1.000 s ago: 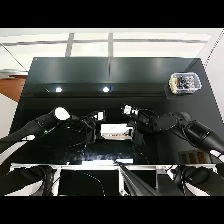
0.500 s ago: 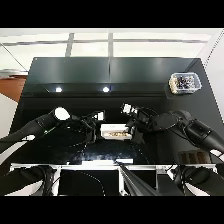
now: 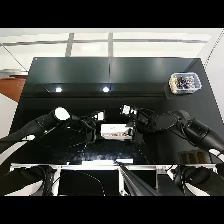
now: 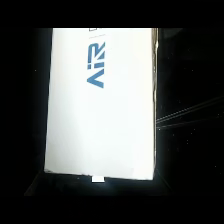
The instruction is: Fold the box and place the chain.
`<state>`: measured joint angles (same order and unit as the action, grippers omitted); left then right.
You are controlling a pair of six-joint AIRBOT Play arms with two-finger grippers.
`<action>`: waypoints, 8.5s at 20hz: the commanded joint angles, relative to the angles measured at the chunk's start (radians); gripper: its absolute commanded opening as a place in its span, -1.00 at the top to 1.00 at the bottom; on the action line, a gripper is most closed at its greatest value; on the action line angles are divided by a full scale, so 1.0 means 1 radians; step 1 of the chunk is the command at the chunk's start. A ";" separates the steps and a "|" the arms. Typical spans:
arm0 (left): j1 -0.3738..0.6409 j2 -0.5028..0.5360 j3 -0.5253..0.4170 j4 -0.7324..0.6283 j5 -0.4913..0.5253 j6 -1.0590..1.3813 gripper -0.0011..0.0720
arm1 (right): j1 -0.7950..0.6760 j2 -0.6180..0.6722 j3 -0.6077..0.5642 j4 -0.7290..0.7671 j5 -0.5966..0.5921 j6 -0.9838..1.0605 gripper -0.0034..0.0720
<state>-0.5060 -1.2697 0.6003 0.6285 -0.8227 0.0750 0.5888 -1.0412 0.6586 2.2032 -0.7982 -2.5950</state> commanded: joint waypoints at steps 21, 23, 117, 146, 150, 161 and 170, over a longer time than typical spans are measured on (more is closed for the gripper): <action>0.000 0.000 0.000 0.000 0.000 0.000 0.77 | 0.051 -0.013 0.031 -0.045 0.020 0.078 0.00; 0.000 0.000 0.000 0.000 0.000 0.000 0.77 | 0.051 -0.013 0.031 -0.045 0.020 0.087 -0.26; 0.000 0.000 0.000 0.000 -0.001 0.000 0.77 | -0.114 -0.210 -0.037 0.469 -0.135 0.598 0.86; 0.000 0.000 0.000 0.000 0.000 0.000 0.76 | -0.299 -0.082 0.148 0.384 -0.239 0.597 0.86; 0.001 0.007 0.001 0.008 0.003 -0.032 -0.95 | -0.385 -0.078 0.161 0.383 -0.274 0.597 0.86; -0.029 0.243 0.043 0.240 -0.067 -0.288 -0.96 | -0.432 -0.078 0.161 0.376 -0.289 0.589 0.86; -0.182 0.030 0.197 0.135 0.087 -0.290 -0.96 | -0.432 -0.078 0.161 0.376 -0.283 0.589 0.86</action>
<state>-0.6449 -1.1671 0.7403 0.7807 -0.7650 -0.2138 0.1577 -1.1194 0.8192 2.5790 -1.0813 -2.0052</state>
